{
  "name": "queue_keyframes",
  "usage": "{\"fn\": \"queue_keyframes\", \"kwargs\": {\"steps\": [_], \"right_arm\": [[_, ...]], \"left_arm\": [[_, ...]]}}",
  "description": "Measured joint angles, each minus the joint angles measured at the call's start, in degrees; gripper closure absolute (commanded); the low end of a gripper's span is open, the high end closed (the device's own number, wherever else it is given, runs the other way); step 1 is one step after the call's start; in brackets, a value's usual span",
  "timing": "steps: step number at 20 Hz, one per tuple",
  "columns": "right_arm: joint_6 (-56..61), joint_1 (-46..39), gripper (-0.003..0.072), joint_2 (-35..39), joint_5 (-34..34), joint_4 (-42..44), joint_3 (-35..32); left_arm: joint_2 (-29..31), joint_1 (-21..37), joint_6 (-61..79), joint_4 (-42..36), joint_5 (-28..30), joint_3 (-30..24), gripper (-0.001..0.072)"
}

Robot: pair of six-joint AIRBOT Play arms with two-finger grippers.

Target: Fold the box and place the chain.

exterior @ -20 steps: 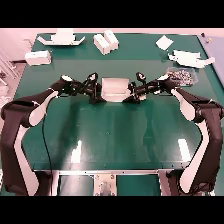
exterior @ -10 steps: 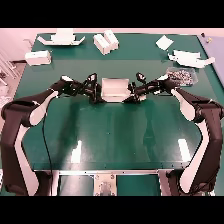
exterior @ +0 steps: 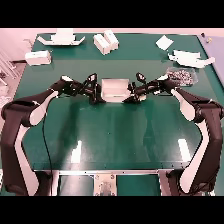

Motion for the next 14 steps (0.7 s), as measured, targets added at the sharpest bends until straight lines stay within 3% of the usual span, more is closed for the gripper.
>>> {"fn": "queue_keyframes", "kwargs": {"steps": [7, 8, 9, 10, 14], "right_arm": [[0.09, 0.2, 0.0198, -0.07, 0.15, 2.45, -0.04], [0.42, 0.24, 0.0064, -0.07, 0.46, 3.02, -0.04], [0.92, 0.26, 0.0043, -0.07, 0.7, 3.89, -0.04], [1.31, 0.37, -0.0028, 0.0, 1.27, 5.25, -0.02], [2.84, -0.15, -0.0034, 1.18, 3.43, 7.1, 0.07]], "left_arm": [[0.0, 0.0, 0.07, 0.11, -0.13, 0.0, 0.0233], [0.0, 0.0, 0.07, 0.09, -0.13, 0.0, 0.0232], [0.0, -0.02, 0.04, 0.09, -0.15, 0.0, 0.0233], [-0.02, -0.09, 0.02, 0.04, -0.15, 0.0, 0.0233], [-0.02, -0.11, 0.04, 0.04, -0.33, 0.0, 0.0233]]}}
